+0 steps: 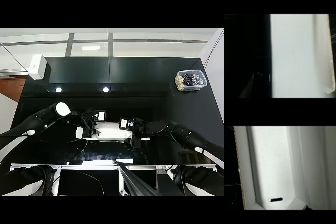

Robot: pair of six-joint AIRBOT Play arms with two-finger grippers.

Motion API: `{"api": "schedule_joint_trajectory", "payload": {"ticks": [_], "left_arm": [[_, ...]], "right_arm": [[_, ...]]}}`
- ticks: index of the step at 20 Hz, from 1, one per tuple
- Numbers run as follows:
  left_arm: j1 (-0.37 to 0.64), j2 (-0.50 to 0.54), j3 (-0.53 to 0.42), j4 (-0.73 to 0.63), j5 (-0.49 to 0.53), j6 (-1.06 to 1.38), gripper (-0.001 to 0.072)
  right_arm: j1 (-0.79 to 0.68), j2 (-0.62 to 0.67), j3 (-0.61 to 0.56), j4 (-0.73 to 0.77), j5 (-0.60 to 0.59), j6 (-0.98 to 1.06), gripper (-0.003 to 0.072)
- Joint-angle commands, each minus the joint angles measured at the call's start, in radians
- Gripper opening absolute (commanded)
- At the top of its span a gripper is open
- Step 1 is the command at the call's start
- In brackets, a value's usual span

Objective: Fold the box and place the chain.

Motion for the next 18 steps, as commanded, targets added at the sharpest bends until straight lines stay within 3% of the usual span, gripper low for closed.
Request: {"api": "schedule_joint_trajectory", "payload": {"ticks": [1,5,7,10,11,12,13,15,16,18], "left_arm": [[0.011,0.014,0.01,0.009,-0.009,-0.061,0.0555],[0.056,0.12,0.026,0.15,-0.018,-0.214,0.0555],[0.092,0.203,0.029,0.235,-0.076,-0.291,0.0555],[0.145,0.32,0.029,0.253,-0.212,-0.456,0.0537],[0.154,0.351,0.029,0.25,-0.268,-0.546,0.0306],[0.154,0.369,0.029,0.249,-0.319,-0.609,0.0026],[0.148,0.375,0.027,0.214,-0.376,-0.628,0.0028],[0.142,0.366,0.003,0.011,-0.435,-0.63,0.0027],[0.128,0.365,-0.02,-0.079,-0.406,-0.625,0.0026],[0.1,0.365,-0.059,-0.182,-0.236,-0.625,0.0026]], "right_arm": [[0.0,-0.001,0.0,-0.001,0.0,0.0,0.0352],[0.0,-0.001,0.0,-0.003,0.001,0.0,0.0352],[0.0,-0.001,0.0,-0.01,0.002,0.0,0.0352],[0.001,-0.001,0.0,-0.012,0.002,0.0,0.0352],[0.001,-0.001,0.0,-0.012,0.002,0.0,0.0352],[0.001,-0.001,0.0,-0.012,0.002,0.0,0.0352],[0.001,-0.001,0.0,-0.012,0.002,0.0,0.0352],[0.001,-0.001,0.0,-0.012,0.002,0.0,0.0352],[0.001,-0.001,0.0,-0.012,0.002,0.0,0.0352],[0.001,-0.001,0.0,-0.012,0.001,0.0,0.0352]]}}
